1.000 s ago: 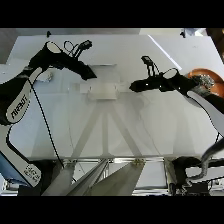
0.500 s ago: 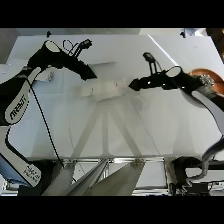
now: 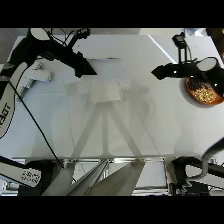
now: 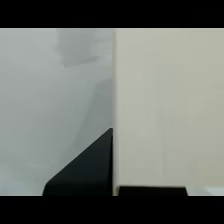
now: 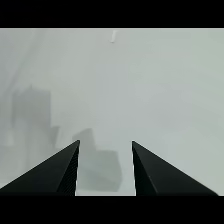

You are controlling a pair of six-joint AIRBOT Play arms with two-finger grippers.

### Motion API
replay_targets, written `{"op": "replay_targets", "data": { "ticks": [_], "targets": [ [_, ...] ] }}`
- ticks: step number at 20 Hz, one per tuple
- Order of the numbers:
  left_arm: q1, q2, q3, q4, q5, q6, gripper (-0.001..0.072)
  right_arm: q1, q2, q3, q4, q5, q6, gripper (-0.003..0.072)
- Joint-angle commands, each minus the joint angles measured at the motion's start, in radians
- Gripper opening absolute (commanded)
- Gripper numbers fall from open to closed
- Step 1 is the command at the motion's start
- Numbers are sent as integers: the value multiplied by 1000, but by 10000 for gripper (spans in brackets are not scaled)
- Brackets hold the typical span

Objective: Fold the box and place the chain.

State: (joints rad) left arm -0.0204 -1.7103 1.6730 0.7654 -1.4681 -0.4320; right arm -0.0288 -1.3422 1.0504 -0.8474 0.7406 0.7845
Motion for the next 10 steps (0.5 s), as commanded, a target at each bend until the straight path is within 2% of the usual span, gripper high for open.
{"op": "replay_targets", "data": {
  "ticks": [1, 6, 8, 10],
  "targets": [
    [-35, 82, -10, 17, -38, -3, -2, -35, 17, 1, -14, -1, 0, 361],
    [-35, 120, -53, -20, -81, 7, -2, -35, 16, 1, -13, -1, 0, 361],
    [-37, 129, -104, -20, -31, 68, -2, -35, 16, 1, -13, -1, 0, 361],
    [-41, 140, -198, -37, 79, 157, -1, -35, 16, 1, -13, -1, 0, 361]
  ]
}}
